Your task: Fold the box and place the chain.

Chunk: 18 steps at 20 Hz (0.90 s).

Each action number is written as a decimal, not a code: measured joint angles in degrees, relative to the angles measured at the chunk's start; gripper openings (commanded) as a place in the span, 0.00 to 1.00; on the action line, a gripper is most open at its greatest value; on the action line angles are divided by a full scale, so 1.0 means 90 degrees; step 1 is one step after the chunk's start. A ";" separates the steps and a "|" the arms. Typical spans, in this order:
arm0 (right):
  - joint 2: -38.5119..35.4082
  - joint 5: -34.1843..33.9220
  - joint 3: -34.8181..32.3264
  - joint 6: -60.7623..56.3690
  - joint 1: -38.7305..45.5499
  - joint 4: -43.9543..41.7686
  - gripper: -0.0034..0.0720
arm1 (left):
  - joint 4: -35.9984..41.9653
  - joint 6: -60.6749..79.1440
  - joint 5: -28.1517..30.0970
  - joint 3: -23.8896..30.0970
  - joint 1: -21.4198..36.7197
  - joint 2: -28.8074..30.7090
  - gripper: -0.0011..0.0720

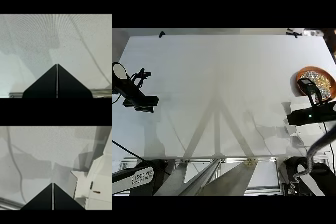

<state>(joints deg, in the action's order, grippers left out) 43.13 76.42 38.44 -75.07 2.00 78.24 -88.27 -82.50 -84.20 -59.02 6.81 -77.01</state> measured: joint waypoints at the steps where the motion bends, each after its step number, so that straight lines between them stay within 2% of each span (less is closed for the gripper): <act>1: 0.0000 -0.0015 0.0000 -0.0051 0.0000 0.0000 0.06 | 0.0000 0.0000 -0.0002 0.0000 0.0000 0.0000 0.03; 3: 0.0000 -0.0044 0.0000 -0.0182 0.0000 0.0010 0.06 | 0.0000 0.0000 0.0000 0.0000 0.0000 0.0000 0.03; 5: 0.0010 -0.0058 0.0005 -0.0313 0.0002 0.0160 0.25 | 0.0000 0.0000 -0.0002 0.0000 0.0000 0.0000 0.03; 8: 0.0185 0.0092 0.0063 -0.0578 0.0138 0.0920 0.29 | 0.0000 -0.0002 -0.0002 0.0000 0.0000 0.0000 0.03; 9: 0.0325 0.0185 0.0095 -0.0658 0.0270 0.1299 0.43 | 0.0002 0.0000 0.0000 0.0000 0.0000 0.0000 0.03; 10: 0.0491 0.0231 0.0143 -0.0699 0.0420 0.1637 0.64 | 0.0000 0.0000 -0.0002 0.0000 0.0000 0.0000 0.03; 11: 0.0702 0.0238 0.0236 -0.0733 0.0595 0.1938 0.78 | 0.0000 0.0000 0.0000 0.0000 0.0000 0.0000 0.03; 12: 0.0957 0.0233 0.0389 -0.0733 0.0772 0.2200 0.85 | 0.0000 0.0000 -0.0002 0.0000 0.0000 0.0000 0.03; 18: 0.2703 0.0457 0.2055 -0.0537 0.1972 0.3383 0.85 | 0.0000 -0.0002 -0.0002 0.0000 0.0000 0.0000 0.03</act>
<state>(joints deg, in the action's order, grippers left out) 67.46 80.53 56.93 -79.90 19.75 108.68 -88.27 -82.52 -84.23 -59.02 6.81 -77.01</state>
